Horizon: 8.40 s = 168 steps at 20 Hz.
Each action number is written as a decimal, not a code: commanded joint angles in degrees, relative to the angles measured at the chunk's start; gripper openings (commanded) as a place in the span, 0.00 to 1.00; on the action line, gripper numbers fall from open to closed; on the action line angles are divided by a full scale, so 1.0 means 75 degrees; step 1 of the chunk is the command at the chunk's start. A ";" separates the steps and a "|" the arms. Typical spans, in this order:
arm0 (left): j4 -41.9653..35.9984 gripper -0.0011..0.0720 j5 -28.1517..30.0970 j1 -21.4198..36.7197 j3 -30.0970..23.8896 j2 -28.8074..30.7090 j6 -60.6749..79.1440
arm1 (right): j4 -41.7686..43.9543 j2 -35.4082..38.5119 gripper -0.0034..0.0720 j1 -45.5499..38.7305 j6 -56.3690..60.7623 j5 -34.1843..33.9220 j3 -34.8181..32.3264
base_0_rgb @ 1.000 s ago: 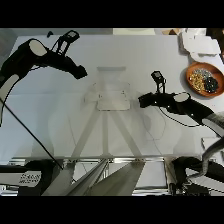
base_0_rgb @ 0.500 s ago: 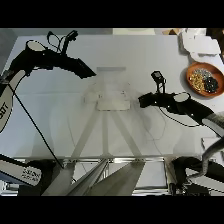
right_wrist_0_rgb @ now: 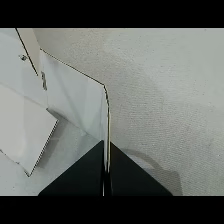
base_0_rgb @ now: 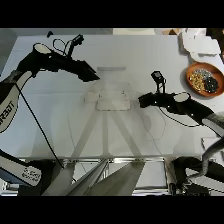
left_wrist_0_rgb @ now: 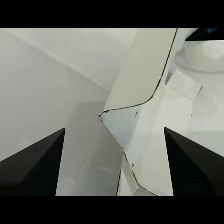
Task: Fold the box and place the chain.
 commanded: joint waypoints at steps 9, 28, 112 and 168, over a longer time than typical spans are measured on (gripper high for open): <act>0.0242 0.96 0.0446 -0.0420 0.0006 -0.0697 0.0087 | 0.0003 -0.0003 0.07 0.0003 0.0003 0.0000 -0.0006; 0.0676 0.02 0.0201 -0.0708 0.0006 -0.0694 0.1451 | 0.0000 -0.0003 0.07 0.0003 0.0003 0.0000 -0.0006; 0.0023 0.02 0.2288 -0.1279 -0.2891 0.0790 0.5222 | -0.3835 0.3343 0.57 -0.1617 0.3891 0.1626 0.0009; 0.0516 0.03 0.2124 -0.1294 -0.2891 0.0487 0.5875 | -0.2279 0.1603 0.97 0.0306 -0.5004 0.2722 0.0224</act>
